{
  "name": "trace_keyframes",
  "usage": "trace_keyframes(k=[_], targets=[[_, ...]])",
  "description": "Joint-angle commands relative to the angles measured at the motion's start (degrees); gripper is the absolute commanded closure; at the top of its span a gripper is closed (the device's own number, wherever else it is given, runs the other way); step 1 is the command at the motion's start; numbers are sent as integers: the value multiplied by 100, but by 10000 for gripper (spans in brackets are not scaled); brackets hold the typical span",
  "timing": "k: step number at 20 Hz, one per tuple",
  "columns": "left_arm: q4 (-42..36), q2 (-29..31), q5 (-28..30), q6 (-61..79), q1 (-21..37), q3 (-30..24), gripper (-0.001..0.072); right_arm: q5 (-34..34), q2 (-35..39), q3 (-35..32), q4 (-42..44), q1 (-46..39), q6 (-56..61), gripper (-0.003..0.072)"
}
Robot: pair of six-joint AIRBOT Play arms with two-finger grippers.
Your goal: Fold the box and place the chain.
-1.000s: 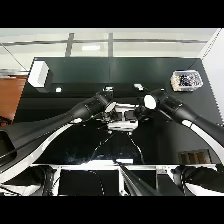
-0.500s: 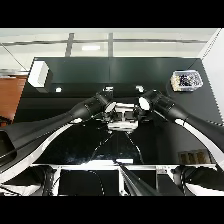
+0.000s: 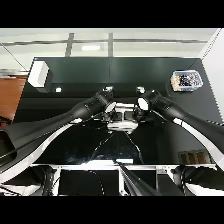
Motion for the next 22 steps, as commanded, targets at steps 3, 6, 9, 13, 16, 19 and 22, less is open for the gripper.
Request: trace_keyframes(k=[3,6,9,13,16,19,22], targets=[[4,-2,13,13,0,2,682,-9,-13,0,125,0,-28,671],[4,-2,13,13,0,2,682,-9,-11,0,127,-4,-26,441],[4,-2,15,13,2,2,682,11,-13,0,118,-4,-28,628],[4,-2,15,13,0,2,682,9,-11,0,61,-17,-28,671],[7,-2,13,13,2,2,682,140,74,50,122,-144,-293,122],[7,-2,13,13,2,2,682,608,498,297,153,-393,-1021,118],[7,-2,20,13,2,2,682,898,1464,487,-72,-745,-1543,118]])
